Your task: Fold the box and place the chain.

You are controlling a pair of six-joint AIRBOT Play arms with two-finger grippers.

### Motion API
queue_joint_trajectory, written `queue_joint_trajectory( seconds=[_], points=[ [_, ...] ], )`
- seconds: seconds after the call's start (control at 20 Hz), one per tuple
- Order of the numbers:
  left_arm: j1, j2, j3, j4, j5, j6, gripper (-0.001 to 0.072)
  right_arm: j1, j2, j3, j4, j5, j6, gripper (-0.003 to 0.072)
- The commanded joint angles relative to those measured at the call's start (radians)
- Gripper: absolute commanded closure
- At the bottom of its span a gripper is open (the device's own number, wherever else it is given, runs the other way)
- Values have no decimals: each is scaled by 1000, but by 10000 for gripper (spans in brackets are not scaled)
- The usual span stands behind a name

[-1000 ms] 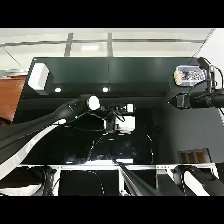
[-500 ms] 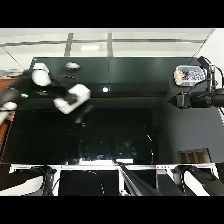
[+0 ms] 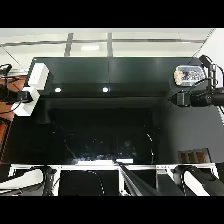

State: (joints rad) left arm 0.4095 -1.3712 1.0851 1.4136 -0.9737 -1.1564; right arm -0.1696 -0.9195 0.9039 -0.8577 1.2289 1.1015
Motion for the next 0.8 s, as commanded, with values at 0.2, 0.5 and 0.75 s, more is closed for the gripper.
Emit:
queue_joint_trajectory(
  seconds=[0.2,0.5,0.75],
  points=[
    [30,-95,1,-120,196,90,370,-1,-4,0,0,-4,17,674],
    [6,-101,69,-191,193,87,2,-1,-5,-1,0,-11,17,674],
    [-6,-18,267,-192,-139,-24,6,79,-8,-3,0,-111,4,674]
  ],
)
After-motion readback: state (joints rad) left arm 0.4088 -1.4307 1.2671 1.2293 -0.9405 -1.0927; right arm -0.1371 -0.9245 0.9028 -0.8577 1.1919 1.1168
